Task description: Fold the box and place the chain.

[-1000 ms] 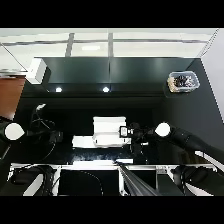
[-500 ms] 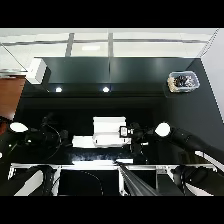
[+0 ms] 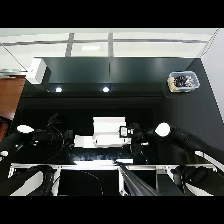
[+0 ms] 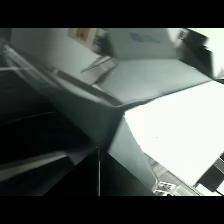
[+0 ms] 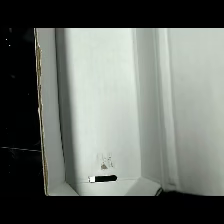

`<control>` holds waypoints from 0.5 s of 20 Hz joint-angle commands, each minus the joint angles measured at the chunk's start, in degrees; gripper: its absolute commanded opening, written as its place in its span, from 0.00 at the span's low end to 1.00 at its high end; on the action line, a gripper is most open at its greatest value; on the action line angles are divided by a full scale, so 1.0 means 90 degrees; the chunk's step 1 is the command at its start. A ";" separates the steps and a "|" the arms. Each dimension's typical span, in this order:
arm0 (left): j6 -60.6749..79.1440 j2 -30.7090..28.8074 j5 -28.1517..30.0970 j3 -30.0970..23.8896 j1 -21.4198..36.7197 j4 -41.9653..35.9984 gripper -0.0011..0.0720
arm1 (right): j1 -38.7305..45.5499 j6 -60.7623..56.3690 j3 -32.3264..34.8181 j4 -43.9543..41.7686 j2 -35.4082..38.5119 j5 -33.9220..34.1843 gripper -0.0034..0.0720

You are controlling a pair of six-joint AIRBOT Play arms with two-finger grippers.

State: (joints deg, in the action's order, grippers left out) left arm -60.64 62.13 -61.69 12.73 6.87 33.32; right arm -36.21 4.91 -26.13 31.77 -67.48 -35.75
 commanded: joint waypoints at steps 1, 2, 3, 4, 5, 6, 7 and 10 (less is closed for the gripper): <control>0.0556 0.0019 -0.0068 0.0002 -0.0294 -0.0639 0.05 | -0.0002 0.0000 0.0002 0.0000 0.0000 -0.0002 0.68; 0.0729 0.0000 -0.0226 0.0044 -0.0289 -0.0622 0.05 | -0.0002 -0.0002 0.0002 0.0000 0.0000 -0.0002 0.68; 0.0865 -0.0051 -0.0282 0.0073 -0.0291 -0.0544 0.05 | -0.0002 -0.0002 0.0002 0.0000 0.0000 0.0000 0.68; 0.0865 -0.0138 -0.0253 0.0073 -0.0289 -0.0464 0.05 | -0.0002 -0.0002 0.0002 0.0000 0.0000 -0.0002 0.68; 0.0869 -0.0250 -0.0204 0.0073 -0.0289 -0.0437 0.05 | -0.0002 -0.0002 0.0002 0.0000 0.0000 0.0000 0.68; 0.0884 -0.0352 -0.0199 0.0073 -0.0289 -0.0459 0.05 | -0.0002 -0.0002 0.0002 -0.0002 0.0000 -0.0002 0.68; 0.0884 -0.0452 -0.0228 0.0073 -0.0291 -0.0471 0.14 | -0.0002 -0.0002 0.0002 0.0000 0.0000 0.0000 0.68; 0.0916 -0.0733 -0.0362 0.0075 -0.0291 -0.0469 0.73 | -0.0002 -0.0002 0.0002 0.0000 0.0000 0.0000 0.68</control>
